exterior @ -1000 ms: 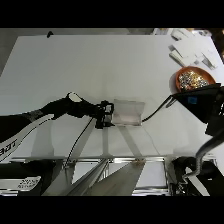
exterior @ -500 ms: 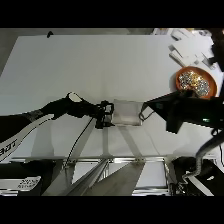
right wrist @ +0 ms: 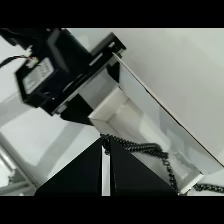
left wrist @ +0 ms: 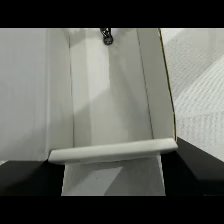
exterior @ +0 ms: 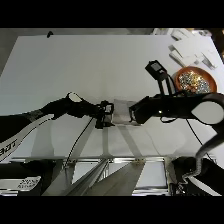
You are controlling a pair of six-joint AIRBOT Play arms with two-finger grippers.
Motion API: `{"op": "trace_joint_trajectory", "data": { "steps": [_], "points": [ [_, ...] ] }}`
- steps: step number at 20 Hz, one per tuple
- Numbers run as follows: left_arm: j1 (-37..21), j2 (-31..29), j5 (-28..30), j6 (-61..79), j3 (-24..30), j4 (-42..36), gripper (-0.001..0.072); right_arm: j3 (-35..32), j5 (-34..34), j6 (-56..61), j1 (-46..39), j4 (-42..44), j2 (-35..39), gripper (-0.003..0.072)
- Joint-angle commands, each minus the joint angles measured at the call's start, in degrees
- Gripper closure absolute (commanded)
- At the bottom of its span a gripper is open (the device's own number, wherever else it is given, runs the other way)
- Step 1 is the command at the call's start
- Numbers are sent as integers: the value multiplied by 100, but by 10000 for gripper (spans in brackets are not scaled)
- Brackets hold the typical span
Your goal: Fold the box and place the chain.
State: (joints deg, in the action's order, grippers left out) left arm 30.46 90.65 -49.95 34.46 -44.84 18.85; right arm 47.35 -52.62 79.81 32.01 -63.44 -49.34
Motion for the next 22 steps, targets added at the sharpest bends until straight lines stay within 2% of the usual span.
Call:
{"op": "trace_joint_trajectory", "data": {
  "steps": [1,5,7,10,11,16,20,21,22],
  "points": [
    [0,-2,0,0,-4,0,514,-76,225,72,81,-66,-632,668],
    [0,-2,2,2,-2,2,514,-74,391,68,293,-87,-1338,667],
    [0,-2,2,2,-4,0,514,-74,439,70,304,-96,-1460,661],
    [0,-2,2,2,-4,2,514,-74,374,70,304,-31,-1447,446],
    [0,-2,2,0,-4,2,514,-44,271,68,304,13,-1434,436],
    [0,-2,2,2,-4,0,514,715,-216,136,11,-273,-887,437],
    [0,-2,0,0,-2,0,514,1025,-188,448,-1139,-507,-529,440],
    [0,-2,2,2,-4,2,514,1023,-306,573,-1429,-723,-579,464],
    [0,-2,2,2,-4,0,514,1023,-463,647,-1690,-994,-662,543]
  ]
}}
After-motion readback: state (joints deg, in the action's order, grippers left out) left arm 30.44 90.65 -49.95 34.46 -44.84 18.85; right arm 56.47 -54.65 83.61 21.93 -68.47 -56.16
